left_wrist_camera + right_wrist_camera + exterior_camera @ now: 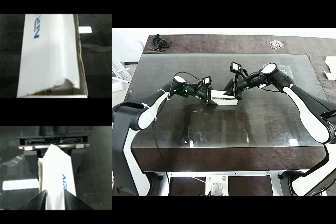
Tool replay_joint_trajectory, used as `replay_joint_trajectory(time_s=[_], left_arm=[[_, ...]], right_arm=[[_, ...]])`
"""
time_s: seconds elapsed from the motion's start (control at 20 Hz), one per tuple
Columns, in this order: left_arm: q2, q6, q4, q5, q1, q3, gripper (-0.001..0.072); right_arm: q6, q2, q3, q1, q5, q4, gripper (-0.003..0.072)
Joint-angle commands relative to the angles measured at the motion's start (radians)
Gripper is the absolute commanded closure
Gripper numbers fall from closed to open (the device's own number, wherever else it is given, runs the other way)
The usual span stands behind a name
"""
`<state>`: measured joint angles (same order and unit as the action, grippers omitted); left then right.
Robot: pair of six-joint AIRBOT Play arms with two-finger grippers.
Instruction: Fold the box and place the chain.
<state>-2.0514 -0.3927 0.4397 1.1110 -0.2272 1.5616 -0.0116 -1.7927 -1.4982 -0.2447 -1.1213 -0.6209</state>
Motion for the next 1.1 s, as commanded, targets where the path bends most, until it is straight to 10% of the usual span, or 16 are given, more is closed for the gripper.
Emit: replay_joint_trajectory(time_s=[0.0,0.9,1.05], left_arm=[[0.0,0.0,0.0,0.0,0.0,0.0,0.0251],[0.0,0.0,0.0,0.0,0.0,0.0,0.0251],[0.0,0.0,0.0,0.0,0.0,0.0,0.025]], right_arm=[[0.0,0.0,0.021,-0.008,0.0,0.0,0.0426],[-0.061,0.01,0.106,0.064,-0.074,0.241,0.045],[-0.06,0.01,0.108,0.078,-0.074,0.279,0.0567]])
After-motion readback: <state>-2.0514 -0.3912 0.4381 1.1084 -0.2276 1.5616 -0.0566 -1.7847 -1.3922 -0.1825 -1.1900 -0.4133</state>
